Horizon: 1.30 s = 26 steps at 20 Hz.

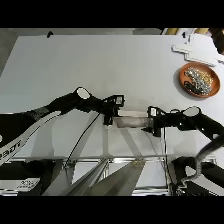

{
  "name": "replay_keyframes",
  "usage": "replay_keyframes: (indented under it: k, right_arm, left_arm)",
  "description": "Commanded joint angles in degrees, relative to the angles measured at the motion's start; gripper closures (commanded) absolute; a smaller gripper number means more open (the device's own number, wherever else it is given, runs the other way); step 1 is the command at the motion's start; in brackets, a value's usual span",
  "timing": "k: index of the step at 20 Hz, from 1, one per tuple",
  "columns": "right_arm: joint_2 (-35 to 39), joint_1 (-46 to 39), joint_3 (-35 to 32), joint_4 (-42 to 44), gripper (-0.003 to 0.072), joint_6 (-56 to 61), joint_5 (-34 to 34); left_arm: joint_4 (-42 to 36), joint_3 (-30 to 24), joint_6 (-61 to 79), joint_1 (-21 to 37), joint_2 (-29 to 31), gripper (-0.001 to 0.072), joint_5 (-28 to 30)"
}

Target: Fold the box and place the chain.

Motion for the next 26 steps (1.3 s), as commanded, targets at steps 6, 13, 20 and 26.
replay_keyframes:
  k: [6,13,20,26]
  right_arm:
    - [-1.0,1.5,0.0,0.4,0.0046,-2.9,-2.0]
    - [-1.0,1.6,0.0,0.7,0.0160,-2.8,-2.1]
    - [-1.0,1.6,0.0,0.6,0.0288,-2.8,-2.1]
    - [-0.5,1.6,0.0,0.7,0.0015,-1.4,-1.5]
  left_arm:
    - [0.0,0.0,0.0,0.0,0.0,0.0700,0.1]
    - [0.0,0.0,0.0,0.0,0.0,0.0700,0.1]
    - [0.0,0.0,0.0,0.0,0.0,0.0700,0.1]
    - [0.0,0.0,0.0,0.0,0.0,0.0700,0.1]
